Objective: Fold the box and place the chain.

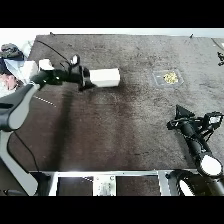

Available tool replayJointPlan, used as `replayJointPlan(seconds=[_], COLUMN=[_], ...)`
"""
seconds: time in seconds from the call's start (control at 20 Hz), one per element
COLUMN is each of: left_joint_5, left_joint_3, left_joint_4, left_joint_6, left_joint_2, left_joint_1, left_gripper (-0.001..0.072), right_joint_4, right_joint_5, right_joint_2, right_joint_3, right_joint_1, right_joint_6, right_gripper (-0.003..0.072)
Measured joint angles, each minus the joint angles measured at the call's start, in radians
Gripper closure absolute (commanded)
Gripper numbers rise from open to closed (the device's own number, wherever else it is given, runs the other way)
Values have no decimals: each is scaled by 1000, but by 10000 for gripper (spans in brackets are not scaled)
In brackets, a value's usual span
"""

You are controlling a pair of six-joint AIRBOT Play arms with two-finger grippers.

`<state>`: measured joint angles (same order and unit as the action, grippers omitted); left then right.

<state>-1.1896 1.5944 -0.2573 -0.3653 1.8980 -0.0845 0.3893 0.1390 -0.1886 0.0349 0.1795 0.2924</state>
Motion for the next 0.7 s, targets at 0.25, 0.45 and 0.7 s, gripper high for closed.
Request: replayJointPlan(seconds=[0.25,0.45,0.7], left_joint_5=[251,483,589], left_joint_3=[-75,-322,-676], left_joint_4=[8,5,-12], left_joint_6=[246,375,464], left_joint_2=[-282,-542,-763], left_joint_1=[116,291,587], left_gripper=[704,704,703], right_joint_4=[0,0,0], right_joint_5=[0,1,1], right_joint_2=[0,0,0], right_joint_3=[0,0,0], right_joint_1=[0,0,0], right_joint_6=[0,0,0], right_gripper=[677,677,677])
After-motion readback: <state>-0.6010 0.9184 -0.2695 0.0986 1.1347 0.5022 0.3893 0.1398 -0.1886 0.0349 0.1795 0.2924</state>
